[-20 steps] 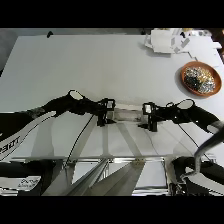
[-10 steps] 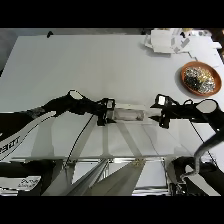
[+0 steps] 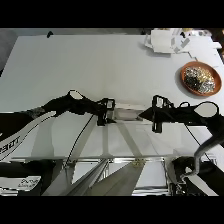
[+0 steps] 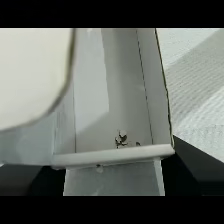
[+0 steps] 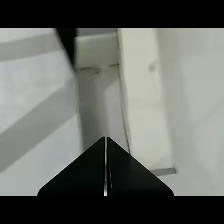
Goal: Fold the box and place the chain.
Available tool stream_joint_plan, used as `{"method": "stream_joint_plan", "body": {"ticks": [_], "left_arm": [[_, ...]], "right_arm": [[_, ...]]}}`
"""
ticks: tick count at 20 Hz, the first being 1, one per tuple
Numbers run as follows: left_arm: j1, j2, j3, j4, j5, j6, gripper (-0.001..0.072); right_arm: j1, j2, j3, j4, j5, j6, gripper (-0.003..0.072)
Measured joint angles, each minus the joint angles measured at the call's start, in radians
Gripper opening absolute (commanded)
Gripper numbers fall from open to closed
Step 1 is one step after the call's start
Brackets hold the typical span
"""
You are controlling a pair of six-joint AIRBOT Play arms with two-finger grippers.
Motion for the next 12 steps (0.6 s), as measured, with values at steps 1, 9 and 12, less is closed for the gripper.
{"method": "stream_joint_plan", "body": {"ticks": [1, 9, 12], "left_arm": [[0.000, 0.000, 0.000, 0.000, 0.000, 0.000, 0.0251], [0.000, 0.000, 0.000, 0.000, -0.001, 0.000, 0.0251], [0.000, 0.000, 0.000, -0.002, -0.001, -0.001, 0.0251]], "right_arm": [[0.011, -0.002, 0.000, 0.025, -0.057, 0.003, 0.0021], [0.040, -0.184, 0.000, 0.126, -0.378, 0.069, 0.0022], [0.041, -0.235, 0.001, 0.130, -0.400, 0.093, 0.0022]]}}
